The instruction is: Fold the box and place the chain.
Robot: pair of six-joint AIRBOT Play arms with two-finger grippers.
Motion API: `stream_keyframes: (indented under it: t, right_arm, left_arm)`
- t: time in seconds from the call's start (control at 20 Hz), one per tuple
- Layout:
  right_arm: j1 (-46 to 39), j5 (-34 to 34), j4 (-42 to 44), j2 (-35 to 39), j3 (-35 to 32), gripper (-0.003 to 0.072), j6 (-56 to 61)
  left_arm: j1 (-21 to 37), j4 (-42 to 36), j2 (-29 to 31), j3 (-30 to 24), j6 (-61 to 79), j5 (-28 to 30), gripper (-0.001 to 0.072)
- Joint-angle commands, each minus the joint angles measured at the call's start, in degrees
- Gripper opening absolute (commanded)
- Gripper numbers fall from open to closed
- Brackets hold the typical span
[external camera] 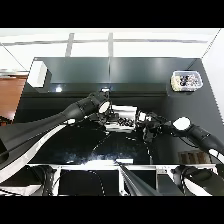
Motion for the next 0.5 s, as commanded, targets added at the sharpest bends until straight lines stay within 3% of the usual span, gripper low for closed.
stream_keyframes:
  t: [0.0,0.1,0.2,0.45]
  right_arm:
    - [-2.2,0.4,-1.2,4.7,0.0,0.0011,9.3]
    - [-4.8,3.0,-4.2,9.5,1.2,0.0011,19.4]
    - [-7.1,9.8,-5.4,13.6,4.1,0.0011,26.4]
    - [-9.2,26.0,-5.0,17.0,17.0,0.0011,39.8]
  left_arm:
    - [0.0,0.0,0.0,0.0,0.0,0.0,0.0029]
    - [0.0,0.0,0.0,0.0,0.0,0.0,0.0029]
    - [0.0,0.0,0.0,0.0,0.0,0.0,0.0029]
    - [0.0,0.0,0.0,0.0,0.0,0.0,0.0029]
